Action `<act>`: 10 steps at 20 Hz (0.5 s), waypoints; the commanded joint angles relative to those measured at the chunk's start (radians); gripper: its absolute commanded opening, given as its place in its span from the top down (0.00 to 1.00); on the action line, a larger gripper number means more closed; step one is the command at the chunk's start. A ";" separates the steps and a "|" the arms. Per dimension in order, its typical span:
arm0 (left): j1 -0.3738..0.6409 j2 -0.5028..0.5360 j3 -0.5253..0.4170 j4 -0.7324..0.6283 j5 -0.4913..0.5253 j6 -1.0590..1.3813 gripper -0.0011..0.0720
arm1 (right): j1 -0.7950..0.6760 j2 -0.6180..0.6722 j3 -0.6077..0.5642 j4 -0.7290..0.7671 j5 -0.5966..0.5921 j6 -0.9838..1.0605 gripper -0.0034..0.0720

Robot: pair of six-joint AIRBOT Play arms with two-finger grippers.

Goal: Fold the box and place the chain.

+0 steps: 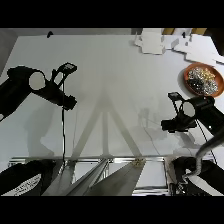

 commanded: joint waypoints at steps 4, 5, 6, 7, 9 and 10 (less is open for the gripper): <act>0.000 0.001 0.000 0.000 0.000 0.000 0.36 | -0.001 -0.001 0.000 0.000 -0.007 0.000 0.60; 0.000 0.001 0.000 0.000 0.000 0.000 0.36 | -0.001 -0.001 0.000 0.000 -0.010 0.000 0.60; 0.000 0.001 0.000 0.000 0.000 0.000 0.36 | -0.001 -0.001 0.000 0.000 -0.031 0.002 0.60; 0.000 0.001 0.000 0.000 0.000 0.000 0.36 | -0.001 -0.001 0.000 0.000 -0.069 0.010 0.60; 0.000 0.001 0.000 0.000 0.000 0.000 0.36 | -0.001 -0.001 0.000 0.006 -0.101 0.014 0.60; 0.000 0.001 0.000 0.000 0.000 0.000 0.36 | -0.001 -0.001 0.001 0.007 -0.109 0.015 0.60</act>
